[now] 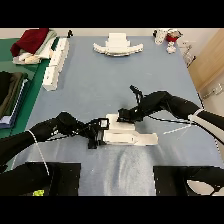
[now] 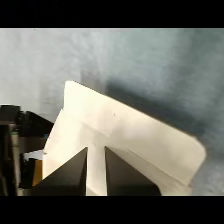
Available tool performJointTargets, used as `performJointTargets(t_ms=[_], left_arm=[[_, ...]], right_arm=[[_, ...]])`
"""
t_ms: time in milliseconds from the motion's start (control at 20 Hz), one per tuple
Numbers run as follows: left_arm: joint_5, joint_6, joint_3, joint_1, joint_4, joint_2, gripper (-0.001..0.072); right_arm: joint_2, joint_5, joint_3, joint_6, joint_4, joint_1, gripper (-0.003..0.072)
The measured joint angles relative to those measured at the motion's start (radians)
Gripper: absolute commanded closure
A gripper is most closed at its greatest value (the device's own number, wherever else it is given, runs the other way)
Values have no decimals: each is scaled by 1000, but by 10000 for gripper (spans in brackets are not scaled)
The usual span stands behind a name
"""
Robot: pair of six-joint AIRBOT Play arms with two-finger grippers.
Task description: Fold the box.
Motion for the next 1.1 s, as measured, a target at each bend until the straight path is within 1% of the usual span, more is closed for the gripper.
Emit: performJointTargets(t_ms=[200,300,350,400,450,550,750,900,1000,1100], left_arm=[[-2,0,0,0,0,0,295],[-2,0,0,0,0,0,295],[-3,0,0,0,1,0,295],[-3,0,0,0,1,0,295],[-3,0,0,0,1,0,295],[-4,0,0,0,1,0,294],[-4,0,0,0,2,0,294],[-4,0,0,0,2,0,295],[-4,0,0,0,2,0,294],[-4,0,0,0,2,0,295]], right_arm=[[118,-60,26,-27,-47,1,529],[192,-119,20,-57,-90,17,523],[232,-161,10,-68,-122,36,506],[268,-191,-5,-76,-156,60,430],[307,-220,-26,-83,-202,93,339],[372,-260,-71,-90,-309,164,208],[430,-291,-146,-123,-562,254,202],[440,-290,-182,-211,-701,274,202],[442,-266,-202,-291,-748,266,201],[444,-225,-224,-397,-764,246,201]])
